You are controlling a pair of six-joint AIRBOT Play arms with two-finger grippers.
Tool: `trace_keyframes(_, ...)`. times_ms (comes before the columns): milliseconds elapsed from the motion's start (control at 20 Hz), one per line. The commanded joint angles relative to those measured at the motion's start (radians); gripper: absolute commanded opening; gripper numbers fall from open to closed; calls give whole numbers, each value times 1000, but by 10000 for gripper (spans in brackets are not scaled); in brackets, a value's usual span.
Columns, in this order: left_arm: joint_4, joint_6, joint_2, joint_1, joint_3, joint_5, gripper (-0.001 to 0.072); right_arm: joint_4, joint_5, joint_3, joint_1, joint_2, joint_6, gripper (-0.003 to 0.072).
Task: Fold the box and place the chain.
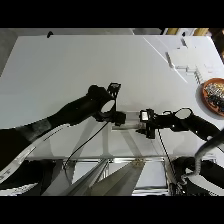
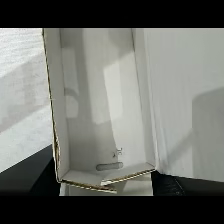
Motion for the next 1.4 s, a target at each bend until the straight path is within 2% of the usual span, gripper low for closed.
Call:
trace_keyframes(0,-1,298,121,20,0,-139,577,0,0,0,0,1,1,401)
trace_keyframes(150,0,515,245,51,0,-238,578,0,0,0,0,1,1,401)
trace_keyframes(250,-13,725,318,72,-24,-200,578,0,0,0,0,1,1,401)
trace_keyframes(450,-210,1176,423,134,-212,10,579,0,0,0,0,1,0,401)
trace_keyframes(650,-327,1551,423,182,-470,278,585,0,0,0,0,1,1,401)
trace_keyframes(800,-479,1824,388,216,-598,478,586,0,0,0,0,1,1,401)
trace_keyframes(900,-552,1943,338,257,-617,528,704,0,0,0,0,1,1,401)
trace_keyframes(1150,-730,2153,203,339,-609,528,704,0,0,0,0,1,0,401)
trace_keyframes(1350,-769,2202,53,335,-501,423,704,0,0,0,0,1,1,401)
